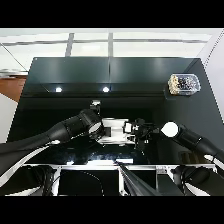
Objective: Fold the box and place the chain.
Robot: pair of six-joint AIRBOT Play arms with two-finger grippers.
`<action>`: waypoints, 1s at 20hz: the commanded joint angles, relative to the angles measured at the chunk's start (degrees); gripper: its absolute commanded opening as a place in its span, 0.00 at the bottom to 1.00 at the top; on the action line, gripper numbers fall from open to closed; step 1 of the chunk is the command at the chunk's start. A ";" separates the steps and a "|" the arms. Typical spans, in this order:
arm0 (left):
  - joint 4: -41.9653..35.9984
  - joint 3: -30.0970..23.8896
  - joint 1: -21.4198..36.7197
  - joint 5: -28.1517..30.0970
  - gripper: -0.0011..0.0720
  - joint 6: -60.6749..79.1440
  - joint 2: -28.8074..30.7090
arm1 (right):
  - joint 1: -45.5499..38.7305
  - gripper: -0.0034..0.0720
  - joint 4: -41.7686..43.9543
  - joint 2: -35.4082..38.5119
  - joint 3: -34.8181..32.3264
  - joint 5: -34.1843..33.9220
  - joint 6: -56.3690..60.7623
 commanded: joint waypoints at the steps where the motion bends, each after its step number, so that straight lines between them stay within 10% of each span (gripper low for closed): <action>1: -0.04 0.04 0.02 0.02 0.06 0.00 -0.04 | 0.79 0.34 3.61 -0.85 0.02 -0.22 0.72; 9: -0.04 0.04 0.02 0.11 0.06 0.00 -0.04 | 0.79 0.34 7.02 -2.08 0.02 -2.12 0.74; 11: -0.04 0.04 0.02 0.11 0.06 0.00 -0.04 | 0.76 0.55 7.02 -2.08 0.02 -2.14 0.72; 13: -0.04 0.04 0.02 0.11 0.06 0.00 -0.04 | 0.76 0.34 7.02 -2.08 0.02 -2.14 0.72; 15: -0.02 0.04 0.02 0.11 0.06 0.00 -0.04 | 0.76 0.48 6.97 -2.08 0.02 -2.14 0.72; 18: -0.04 0.04 0.02 0.13 0.06 0.00 -0.04 | 0.28 0.11 6.34 -1.38 0.02 -2.25 2.32; 20: -0.04 0.04 0.02 0.11 0.06 0.00 -0.04 | -1.97 0.11 0.85 0.57 0.04 -1.64 12.39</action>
